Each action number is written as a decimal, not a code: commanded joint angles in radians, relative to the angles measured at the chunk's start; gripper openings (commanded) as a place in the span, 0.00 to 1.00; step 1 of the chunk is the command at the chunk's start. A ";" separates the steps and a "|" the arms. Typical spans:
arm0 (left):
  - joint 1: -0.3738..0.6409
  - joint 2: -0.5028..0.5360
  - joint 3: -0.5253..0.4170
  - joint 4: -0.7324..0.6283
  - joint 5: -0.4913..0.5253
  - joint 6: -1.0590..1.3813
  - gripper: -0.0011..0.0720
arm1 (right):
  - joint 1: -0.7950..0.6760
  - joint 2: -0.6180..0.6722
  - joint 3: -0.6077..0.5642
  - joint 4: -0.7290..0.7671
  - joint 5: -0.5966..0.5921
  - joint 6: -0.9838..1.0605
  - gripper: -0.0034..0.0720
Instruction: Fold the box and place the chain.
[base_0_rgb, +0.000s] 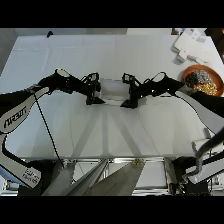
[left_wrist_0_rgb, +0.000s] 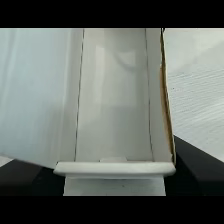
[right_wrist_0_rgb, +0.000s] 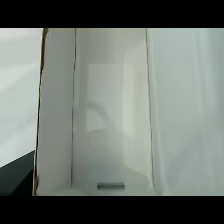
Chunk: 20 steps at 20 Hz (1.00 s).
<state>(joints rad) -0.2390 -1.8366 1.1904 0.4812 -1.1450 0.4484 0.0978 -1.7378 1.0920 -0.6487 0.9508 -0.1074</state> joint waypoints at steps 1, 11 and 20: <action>0.000 0.001 0.000 0.003 -0.003 -0.001 0.61 | 0.000 0.050 0.001 -0.081 0.001 -0.005 0.97; 0.000 0.001 0.000 0.002 -0.003 -0.002 0.61 | -0.014 0.203 0.001 -0.232 0.005 0.097 0.96; 0.000 0.001 0.000 0.002 -0.003 -0.002 0.61 | -0.071 0.258 0.001 -0.170 0.174 0.406 0.91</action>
<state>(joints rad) -0.2390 -1.8366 1.1904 0.4835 -1.1484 0.4465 0.0265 -1.4906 1.0916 -0.8692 1.0878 0.1795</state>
